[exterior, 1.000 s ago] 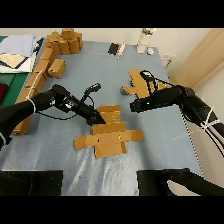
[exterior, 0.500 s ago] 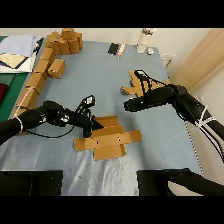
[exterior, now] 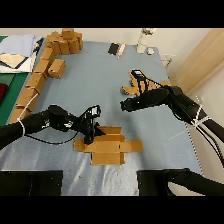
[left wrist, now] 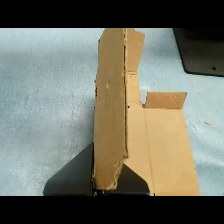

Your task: Fold the box.

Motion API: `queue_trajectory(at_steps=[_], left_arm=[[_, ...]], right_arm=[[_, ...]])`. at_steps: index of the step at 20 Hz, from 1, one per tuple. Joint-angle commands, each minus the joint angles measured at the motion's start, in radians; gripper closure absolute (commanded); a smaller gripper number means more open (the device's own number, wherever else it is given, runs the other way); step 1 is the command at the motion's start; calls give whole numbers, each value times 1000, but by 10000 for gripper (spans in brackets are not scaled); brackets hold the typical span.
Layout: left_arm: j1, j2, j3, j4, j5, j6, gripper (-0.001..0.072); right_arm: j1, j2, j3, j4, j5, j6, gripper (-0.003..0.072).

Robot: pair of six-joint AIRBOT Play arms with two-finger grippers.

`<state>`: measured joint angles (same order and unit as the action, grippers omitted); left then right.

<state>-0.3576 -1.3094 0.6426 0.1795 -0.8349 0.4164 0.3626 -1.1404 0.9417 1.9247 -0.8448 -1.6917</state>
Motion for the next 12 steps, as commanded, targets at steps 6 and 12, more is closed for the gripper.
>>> queue_trajectory(at_steps=[6, 12], left_arm=[[-15, 3, 0, 98, 44, -163, 699], [-48, 103, 4, 111, 249, -177, 699]], right_arm=[[1, -1, 1, -7, 6, 0, 683], [1, -1, 1, -6, 6, 0, 683]])
